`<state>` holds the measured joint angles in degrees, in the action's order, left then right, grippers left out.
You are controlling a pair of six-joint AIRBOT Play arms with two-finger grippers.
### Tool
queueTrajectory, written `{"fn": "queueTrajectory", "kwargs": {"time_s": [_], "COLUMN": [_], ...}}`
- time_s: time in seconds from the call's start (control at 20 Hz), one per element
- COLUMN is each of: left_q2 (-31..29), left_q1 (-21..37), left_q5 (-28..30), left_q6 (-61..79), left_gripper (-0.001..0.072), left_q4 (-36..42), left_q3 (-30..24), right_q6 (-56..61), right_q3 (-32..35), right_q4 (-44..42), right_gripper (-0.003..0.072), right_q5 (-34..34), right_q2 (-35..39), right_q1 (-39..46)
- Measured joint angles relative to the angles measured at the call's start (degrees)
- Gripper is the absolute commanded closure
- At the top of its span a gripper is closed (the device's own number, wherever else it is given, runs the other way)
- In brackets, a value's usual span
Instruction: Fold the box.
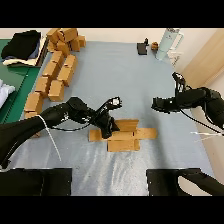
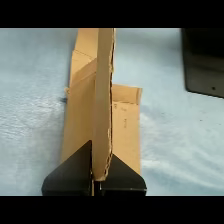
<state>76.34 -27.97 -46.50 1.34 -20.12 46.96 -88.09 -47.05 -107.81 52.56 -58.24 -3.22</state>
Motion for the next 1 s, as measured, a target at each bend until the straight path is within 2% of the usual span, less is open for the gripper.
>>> {"fn": "queueTrajectory", "kwargs": {"time_s": [0.35,0.45,0.7,1.0], "left_q2": [1.46,2.29,3.15,3.3], "left_q1": [0.17,0.17,0.59,1.42], "left_q5": [-1.25,-0.31,2.78,3.76], "left_q6": [-0.9,-0.9,0.0,0.28], "left_gripper": [0.0697,0.0697,0.0697,0.0697], "left_q4": [0.46,0.44,0.28,0.04], "left_q3": [0.0,0.02,0.96,2.32], "right_q6": [0.0,-0.04,-0.55,-1.29], "right_q3": [-0.02,-0.02,-0.02,-0.04], "right_q4": [-0.79,-1.07,-1.42,-1.44], "right_gripper": [0.0468,0.0608,0.0609,0.0609], "right_q5": [-0.13,-0.13,-0.13,-0.13], "right_q2": [-1.14,-1.68,-2.34,-2.47], "right_q1": [0.0,0.0,0.0,0.0]}}
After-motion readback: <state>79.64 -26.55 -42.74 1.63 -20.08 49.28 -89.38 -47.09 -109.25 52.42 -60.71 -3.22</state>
